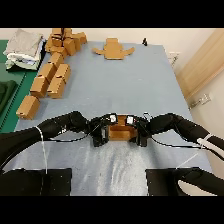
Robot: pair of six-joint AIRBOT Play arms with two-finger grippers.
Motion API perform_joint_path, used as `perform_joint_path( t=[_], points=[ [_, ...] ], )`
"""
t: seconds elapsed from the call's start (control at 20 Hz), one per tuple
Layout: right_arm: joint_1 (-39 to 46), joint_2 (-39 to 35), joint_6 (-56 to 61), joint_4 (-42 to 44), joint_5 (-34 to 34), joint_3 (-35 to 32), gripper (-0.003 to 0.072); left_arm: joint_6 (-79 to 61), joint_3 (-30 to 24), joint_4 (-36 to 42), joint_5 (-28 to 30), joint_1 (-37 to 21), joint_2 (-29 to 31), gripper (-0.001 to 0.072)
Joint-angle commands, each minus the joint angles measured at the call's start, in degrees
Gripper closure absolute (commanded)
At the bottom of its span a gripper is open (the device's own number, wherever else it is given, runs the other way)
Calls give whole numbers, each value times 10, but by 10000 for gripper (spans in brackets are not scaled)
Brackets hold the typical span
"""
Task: Fold the box.
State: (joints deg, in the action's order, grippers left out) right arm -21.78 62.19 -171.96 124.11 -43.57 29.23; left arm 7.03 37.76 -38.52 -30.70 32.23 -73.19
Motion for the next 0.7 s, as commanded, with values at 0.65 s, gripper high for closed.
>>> perform_joint_path(
  t=[0.65],
  points=[
    [0,0,0,0,0,0,87,-33,34,-1,-15,10,-33,13]
  ],
)
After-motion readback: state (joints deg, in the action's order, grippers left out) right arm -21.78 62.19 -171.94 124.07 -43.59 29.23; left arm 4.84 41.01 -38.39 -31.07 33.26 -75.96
